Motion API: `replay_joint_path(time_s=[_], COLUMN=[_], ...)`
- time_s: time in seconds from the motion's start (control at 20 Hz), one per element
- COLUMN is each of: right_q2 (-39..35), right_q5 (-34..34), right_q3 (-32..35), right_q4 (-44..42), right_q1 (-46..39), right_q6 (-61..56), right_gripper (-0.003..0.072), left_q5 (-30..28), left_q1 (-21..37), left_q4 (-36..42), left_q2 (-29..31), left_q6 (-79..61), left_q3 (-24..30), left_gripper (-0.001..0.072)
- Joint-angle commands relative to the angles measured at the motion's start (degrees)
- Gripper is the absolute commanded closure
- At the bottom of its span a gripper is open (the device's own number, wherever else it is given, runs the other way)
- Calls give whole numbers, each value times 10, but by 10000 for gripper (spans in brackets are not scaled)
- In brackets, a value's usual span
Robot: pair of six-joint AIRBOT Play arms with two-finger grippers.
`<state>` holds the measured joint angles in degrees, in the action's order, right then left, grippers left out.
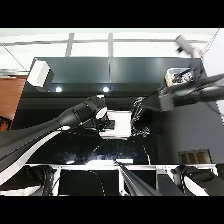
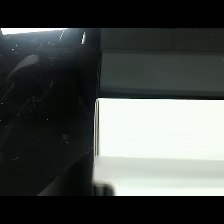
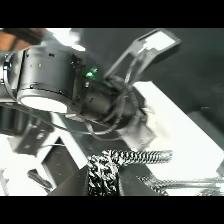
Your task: Fold the box and place the chain.
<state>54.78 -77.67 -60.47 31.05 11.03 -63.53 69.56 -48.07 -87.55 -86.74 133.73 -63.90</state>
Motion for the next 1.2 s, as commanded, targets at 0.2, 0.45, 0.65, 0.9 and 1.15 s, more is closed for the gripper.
replay_joint_path(time_s=[0.2,0.45,0.65,0.9,1.15], right_q2=[30,72,76,26,-80], right_q5=[169,214,203,51,75], right_q3=[135,160,160,160,285], right_q4=[-25,-16,-16,59,43], right_q1=[84,120,117,-41,-169], right_q6=[13,13,12,35,180], right_gripper=[679,676,502,328,330], left_q5=[0,0,0,0,0], left_q1=[0,0,0,0,0], left_q4=[0,0,0,0,0], left_q2=[0,0,0,0,0], left_q6=[0,0,0,0,0], left_q3=[0,0,0,0,0], left_gripper=[683,683,682,683,683])
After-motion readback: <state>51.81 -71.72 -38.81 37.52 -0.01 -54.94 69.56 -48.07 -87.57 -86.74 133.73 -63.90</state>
